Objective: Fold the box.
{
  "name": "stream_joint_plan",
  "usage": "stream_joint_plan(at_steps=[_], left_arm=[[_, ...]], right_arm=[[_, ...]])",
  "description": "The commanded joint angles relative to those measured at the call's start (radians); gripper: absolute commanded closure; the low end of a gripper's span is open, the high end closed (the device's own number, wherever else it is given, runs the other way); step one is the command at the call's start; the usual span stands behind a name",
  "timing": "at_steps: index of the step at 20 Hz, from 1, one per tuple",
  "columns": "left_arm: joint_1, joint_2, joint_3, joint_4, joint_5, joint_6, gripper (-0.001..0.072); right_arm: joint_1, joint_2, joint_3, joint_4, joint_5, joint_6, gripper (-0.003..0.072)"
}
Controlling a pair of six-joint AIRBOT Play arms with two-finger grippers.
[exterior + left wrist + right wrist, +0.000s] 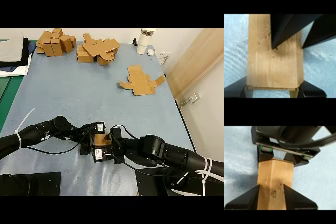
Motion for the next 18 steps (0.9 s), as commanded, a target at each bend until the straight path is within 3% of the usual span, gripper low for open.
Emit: stream_joint_plan(at_steps=[1,5,6,11,12,13,18], left_arm=[[0.000,0.000,0.000,0.000,0.001,0.000,0.0249],[0.000,0.000,0.000,0.000,0.000,0.000,0.0249],[0.000,0.000,0.000,0.000,0.001,0.000,0.0249],[0.000,0.000,0.000,0.000,0.000,0.000,0.0249],[0.000,0.000,0.000,0.000,0.000,0.000,0.0249],[0.000,0.000,0.000,0.000,0.001,0.000,0.0249],[0.000,0.000,0.000,0.000,0.001,0.000,0.0249]], right_arm=[[0.001,-0.009,0.000,-0.045,0.013,0.000,0.0228],[0.001,-0.005,0.006,-0.059,0.006,0.008,0.0281],[0.001,-0.002,0.011,-0.059,-0.001,0.008,0.0345],[0.001,0.030,0.017,-0.062,-0.014,0.008,0.0368],[0.001,0.036,0.017,-0.062,-0.018,0.008,0.0439],[0.001,0.042,0.017,-0.062,-0.023,0.008,0.0461],[0.001,0.044,0.023,-0.069,-0.026,0.008,0.0467]])
